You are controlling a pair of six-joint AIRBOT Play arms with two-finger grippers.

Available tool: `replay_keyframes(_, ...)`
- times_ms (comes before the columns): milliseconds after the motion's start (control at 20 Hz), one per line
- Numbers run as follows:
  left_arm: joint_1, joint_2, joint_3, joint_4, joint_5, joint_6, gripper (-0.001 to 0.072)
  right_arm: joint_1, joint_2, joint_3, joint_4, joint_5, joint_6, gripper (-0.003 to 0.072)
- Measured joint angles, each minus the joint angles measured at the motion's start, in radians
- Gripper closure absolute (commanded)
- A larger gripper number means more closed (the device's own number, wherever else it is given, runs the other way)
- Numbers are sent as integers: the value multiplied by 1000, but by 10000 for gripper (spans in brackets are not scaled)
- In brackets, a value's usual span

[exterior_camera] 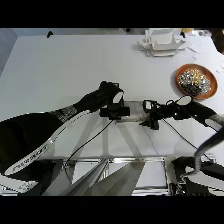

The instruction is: Fold the box and place the chain.

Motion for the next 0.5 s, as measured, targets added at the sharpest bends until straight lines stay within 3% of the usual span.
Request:
replay_keyframes(50,-2,-3,0,1,-2,0,637,0,0,0,0,0,0,348)
replay_keyframes(100,-3,-8,-1,2,2,1,485,0,0,0,0,0,0,348)
replay_keyframes(150,-4,-12,-2,2,6,1,383,0,0,0,0,0,0,348)
replay_keyframes(200,-4,-9,-2,8,-3,0,372,0,0,0,0,0,0,348)
replay_keyframes(300,-3,-6,-2,7,-6,2,408,0,0,0,0,0,0,348)
replay_keyframes(350,-3,-5,-2,8,-6,1,502,0,0,0,0,0,0,348)
replay_keyframes(500,-2,-4,-2,9,-6,3,663,0,0,0,0,0,0,348)
